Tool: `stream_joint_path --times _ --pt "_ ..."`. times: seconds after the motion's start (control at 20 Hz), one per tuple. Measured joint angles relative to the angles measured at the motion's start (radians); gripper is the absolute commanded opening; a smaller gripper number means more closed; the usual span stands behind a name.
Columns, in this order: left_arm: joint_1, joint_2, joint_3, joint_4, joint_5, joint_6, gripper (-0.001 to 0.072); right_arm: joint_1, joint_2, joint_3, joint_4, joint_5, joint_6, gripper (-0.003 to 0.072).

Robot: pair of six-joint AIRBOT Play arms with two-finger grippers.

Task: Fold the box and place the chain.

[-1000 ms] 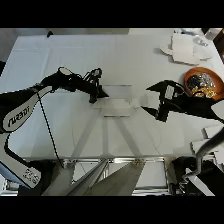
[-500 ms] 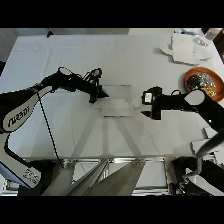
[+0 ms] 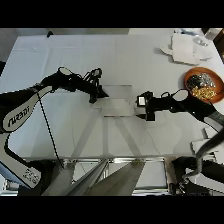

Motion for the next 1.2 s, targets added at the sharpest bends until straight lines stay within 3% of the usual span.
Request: stream_joint_path --times 0.6,1.2 --pt "0.0 0.0 0.0 0.0 0.0 0.0 0.001 0.0 -0.086 0.0 0.28 -0.002 -0.053 0.0693" --pt "0.0 0.0 0.0 0.0 0.0 0.0 0.001 0.0 -0.088 0.0 0.244 -0.104 0.352 0.0693"
